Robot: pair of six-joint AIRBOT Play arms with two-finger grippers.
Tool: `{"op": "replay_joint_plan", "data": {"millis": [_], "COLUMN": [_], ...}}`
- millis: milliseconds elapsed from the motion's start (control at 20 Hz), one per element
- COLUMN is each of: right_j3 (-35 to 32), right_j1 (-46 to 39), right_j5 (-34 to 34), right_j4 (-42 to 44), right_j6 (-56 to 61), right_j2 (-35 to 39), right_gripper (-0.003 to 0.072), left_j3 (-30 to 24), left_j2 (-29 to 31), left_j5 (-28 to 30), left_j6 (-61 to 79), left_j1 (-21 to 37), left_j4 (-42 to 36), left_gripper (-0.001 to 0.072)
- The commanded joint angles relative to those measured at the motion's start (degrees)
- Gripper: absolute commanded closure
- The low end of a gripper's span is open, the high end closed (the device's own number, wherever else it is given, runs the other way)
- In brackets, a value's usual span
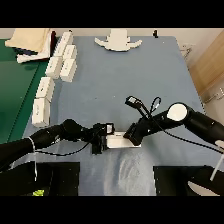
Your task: Fold the box.
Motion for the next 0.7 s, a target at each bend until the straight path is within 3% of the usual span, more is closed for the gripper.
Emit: {"op": "replay_joint_plan", "data": {"millis": [0, 200, 500, 650], "right_j3": [-3.3, -4.2, -9.4, -9.9], "right_j1": [6.0, 13.0, 19.1, 19.4], "right_j5": [-10.6, -14.9, -22.3, -22.8], "right_j4": [-6.1, -15.7, -20.3, -21.8], "right_j6": [-0.2, 0.8, 0.7, 0.5], "right_j2": [4.8, 7.7, 8.2, 8.2], "right_gripper": [0.0683, 0.0683, 0.0683, 0.0683], "left_j3": [0.0, 0.0, 0.0, 0.0], "left_j2": [0.0, 0.0, 0.0, 0.0], "left_j5": [0.0, 0.0, 0.0, 0.0], "left_j6": [0.0, 0.0, 0.0, 0.0], "left_j1": [0.0, 0.0, 0.0, 0.0], "left_j4": [0.0, 0.0, 0.0, 0.0], "left_gripper": [0.0401, 0.0401, 0.0401, 0.0401]}}
